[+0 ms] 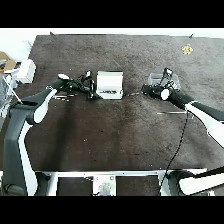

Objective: Fold the box and place the chain.

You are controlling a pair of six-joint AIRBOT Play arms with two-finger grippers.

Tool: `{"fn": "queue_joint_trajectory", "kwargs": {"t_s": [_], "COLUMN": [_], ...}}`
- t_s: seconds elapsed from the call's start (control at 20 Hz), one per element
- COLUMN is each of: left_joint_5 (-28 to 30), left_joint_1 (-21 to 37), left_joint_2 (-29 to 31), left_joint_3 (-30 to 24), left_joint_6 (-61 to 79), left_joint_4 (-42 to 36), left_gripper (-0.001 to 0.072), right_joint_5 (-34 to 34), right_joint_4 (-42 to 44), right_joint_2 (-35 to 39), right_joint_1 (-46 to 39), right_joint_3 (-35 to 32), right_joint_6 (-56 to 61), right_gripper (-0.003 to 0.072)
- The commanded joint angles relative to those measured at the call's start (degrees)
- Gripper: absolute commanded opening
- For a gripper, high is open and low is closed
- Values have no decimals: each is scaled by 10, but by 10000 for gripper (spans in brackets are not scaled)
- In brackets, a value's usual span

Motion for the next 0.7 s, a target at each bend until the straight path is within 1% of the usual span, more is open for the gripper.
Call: {"fn": "queue_joint_trajectory", "kwargs": {"t_s": [0.0, 0.05, 0.2, 0.25, 0.3, 0.45, 0.65], "left_joint_5": [0, 0, -1, -1, -1, -1, -1], "left_joint_1": [0, 0, 0, 0, 0, 0, 0], "left_joint_2": [0, 0, 0, 0, 0, 0, 0], "left_joint_3": [1, 1, 1, 1, 1, 1, 1], "left_joint_6": [0, 0, 0, 0, 0, 0, 0], "left_joint_4": [0, 0, 0, 0, 0, 0, 0], "left_gripper": [226, 226, 226, 226, 226, 226, 226], "right_joint_5": [-41, -43, -42, -43, -43, -32, -20], "right_joint_4": [9, 17, 17, 17, 18, 18, 17], "right_joint_2": [-3, -3, -3, -3, -3, 12, 82], "right_joint_1": [-2, -2, -3, -3, -3, -1, 31], "right_joint_3": [1, 1, 1, 1, 1, 1, 1], "right_joint_6": [0, 0, 0, 0, 0, -12, -20], "right_gripper": [291, 211, 205, 157, 4, 2, 2]}}
